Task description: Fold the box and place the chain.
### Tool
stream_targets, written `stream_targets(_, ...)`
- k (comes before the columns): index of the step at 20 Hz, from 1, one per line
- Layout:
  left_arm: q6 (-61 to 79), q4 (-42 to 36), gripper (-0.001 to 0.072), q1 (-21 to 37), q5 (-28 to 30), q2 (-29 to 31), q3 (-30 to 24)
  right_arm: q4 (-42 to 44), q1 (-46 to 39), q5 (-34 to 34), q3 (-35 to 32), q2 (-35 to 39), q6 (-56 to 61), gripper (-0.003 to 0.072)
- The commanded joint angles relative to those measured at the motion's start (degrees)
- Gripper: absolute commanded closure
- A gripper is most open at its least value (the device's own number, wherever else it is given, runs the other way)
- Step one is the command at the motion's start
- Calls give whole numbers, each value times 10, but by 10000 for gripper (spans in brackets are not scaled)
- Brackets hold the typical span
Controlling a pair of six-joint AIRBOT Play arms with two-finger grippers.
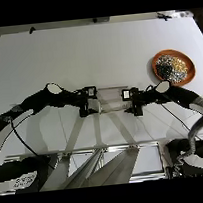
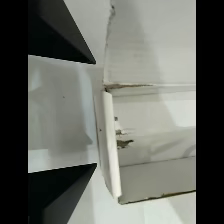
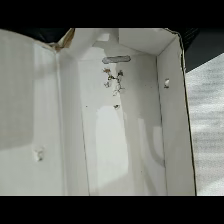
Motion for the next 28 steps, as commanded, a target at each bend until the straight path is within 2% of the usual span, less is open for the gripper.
stream_targets(1, 20, -22, 2, 0, -18, -10, 0, 0, 0, 0, 0, 0, 0, 133)
stream_targets(12, 20, -20, -2, -14, -46, -12, 0, 0, 0, 0, 0, 0, 0, 133)
stream_targets(19, -59, -36, 13, -18, 21, -14, 0, 0, 0, 0, 0, 0, 0, 133)
stream_targets(21, -66, -36, 17, -19, 22, -18, 0, 0, 0, 0, 0, 0, 0, 133)
stream_targets(22, -66, -35, 52, -22, 24, -22, 0, 0, 0, 0, 0, 0, 0, 133)
stream_targets(23, -66, -34, 178, -26, 22, -24, 0, 0, 0, 0, 0, 0, 0, 133)
stream_targets(24, -66, -33, 272, -31, 22, -25, 0, 0, 0, 0, 0, 0, 0, 133)
stream_targets(26, -61, -32, 329, -45, 25, -27, 0, 0, 0, 0, 0, 0, 0, 133)
stream_targets(28, -59, -31, 329, -58, 32, -27, 0, 0, 0, 0, 0, 0, 0, 133)
